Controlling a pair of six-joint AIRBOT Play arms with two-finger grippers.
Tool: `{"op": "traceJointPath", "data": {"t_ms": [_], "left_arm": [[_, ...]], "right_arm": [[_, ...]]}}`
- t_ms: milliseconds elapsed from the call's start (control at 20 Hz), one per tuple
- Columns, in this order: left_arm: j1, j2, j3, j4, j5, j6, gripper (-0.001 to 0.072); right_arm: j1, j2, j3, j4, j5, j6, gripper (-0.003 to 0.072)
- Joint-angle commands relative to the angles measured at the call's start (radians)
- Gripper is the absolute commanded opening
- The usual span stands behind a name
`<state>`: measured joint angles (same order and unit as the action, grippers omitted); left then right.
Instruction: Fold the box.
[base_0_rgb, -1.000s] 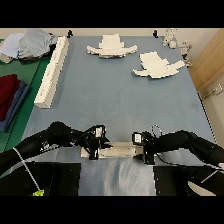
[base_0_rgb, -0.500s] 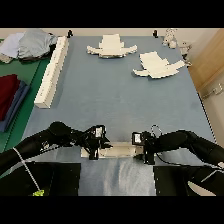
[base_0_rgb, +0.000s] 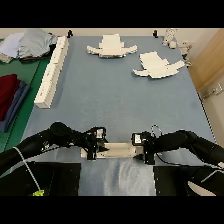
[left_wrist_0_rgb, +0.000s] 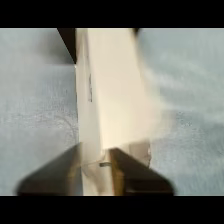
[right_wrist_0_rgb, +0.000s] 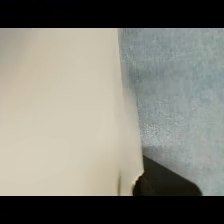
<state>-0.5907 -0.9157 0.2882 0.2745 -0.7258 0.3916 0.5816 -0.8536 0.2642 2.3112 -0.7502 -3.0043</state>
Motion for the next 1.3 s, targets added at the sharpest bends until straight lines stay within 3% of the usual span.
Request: {"op": "traceJointPath", "data": {"t_ms": [0, 150, 300, 500, 650, 750, 850, 950, 1100, 1250], "left_arm": [[-0.001, 0.003, 0.005, -0.050, 0.001, -0.026, 0.0391], [0.003, 0.008, 0.005, -0.049, 0.028, -0.045, 0.0393], [0.035, 0.085, 0.005, 0.031, 0.028, -0.246, 0.0394], [0.107, 0.320, 0.013, 0.352, -0.024, -0.628, 0.0392], [0.153, 0.499, 0.038, 0.610, -0.154, -0.987, 0.0384], [0.163, 0.563, 0.055, 0.672, -0.295, -1.137, 0.0017], [0.152, 0.559, 0.055, 0.590, -0.390, -1.252, 0.0014], [0.126, 0.502, 0.056, 0.450, -0.384, -1.329, 0.0014], [0.069, 0.340, 0.088, 0.269, -0.327, -1.328, 0.0013], [0.032, 0.138, 0.202, 0.229, -0.282, -1.329, 0.0013]], "right_arm": [[0.000, 0.001, 0.000, 0.000, 0.000, 0.002, 0.0529], [0.000, 0.001, 0.000, 0.000, 0.000, 0.002, 0.0529], [0.000, 0.001, 0.000, 0.000, 0.000, 0.002, 0.0529], [0.000, 0.001, 0.000, 0.000, 0.000, 0.002, 0.0529], [0.000, 0.001, 0.000, 0.000, 0.000, 0.002, 0.0530], [0.000, 0.001, 0.000, 0.000, 0.000, 0.002, 0.0530], [0.000, 0.001, 0.000, 0.000, 0.000, 0.002, 0.0529], [0.000, 0.001, 0.000, 0.000, 0.000, 0.002, 0.0530], [0.000, 0.001, 0.000, 0.000, 0.001, 0.002, 0.0530], [0.000, 0.001, 0.000, 0.000, 0.000, 0.002, 0.0529]]}}
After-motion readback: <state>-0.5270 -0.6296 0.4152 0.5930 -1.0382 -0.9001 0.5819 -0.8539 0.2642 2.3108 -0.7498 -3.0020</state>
